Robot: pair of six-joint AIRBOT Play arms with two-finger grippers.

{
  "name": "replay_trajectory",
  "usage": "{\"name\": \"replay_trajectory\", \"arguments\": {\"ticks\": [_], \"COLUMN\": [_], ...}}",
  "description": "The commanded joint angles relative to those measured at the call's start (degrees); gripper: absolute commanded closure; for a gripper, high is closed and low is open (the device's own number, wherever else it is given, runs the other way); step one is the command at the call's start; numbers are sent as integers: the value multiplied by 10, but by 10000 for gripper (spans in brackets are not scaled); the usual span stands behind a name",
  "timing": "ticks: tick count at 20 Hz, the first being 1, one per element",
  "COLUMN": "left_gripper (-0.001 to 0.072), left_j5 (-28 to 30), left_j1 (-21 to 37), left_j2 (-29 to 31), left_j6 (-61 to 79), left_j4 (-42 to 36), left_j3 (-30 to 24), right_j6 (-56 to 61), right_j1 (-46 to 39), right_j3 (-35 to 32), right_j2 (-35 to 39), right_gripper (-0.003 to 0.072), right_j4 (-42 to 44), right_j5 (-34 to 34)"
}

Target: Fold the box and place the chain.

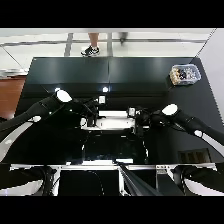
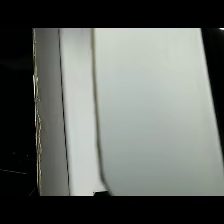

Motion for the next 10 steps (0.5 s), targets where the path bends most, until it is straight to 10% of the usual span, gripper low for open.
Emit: {"name": "replay_trajectory", "arguments": {"ticks": [1,10], "left_gripper": [688,688], "left_j5": [-2,-2], "left_j1": [0,0], "left_j2": [0,-8], "left_j6": [5,-2], "left_j4": [-6,9], "left_j3": [0,0], "right_j6": [12,54], "right_j1": [8,17], "right_j3": [2,4], "right_j2": [-8,-11], "right_gripper": [-24,-24], "right_j4": [-17,-63], "right_j5": [-9,-21]}}
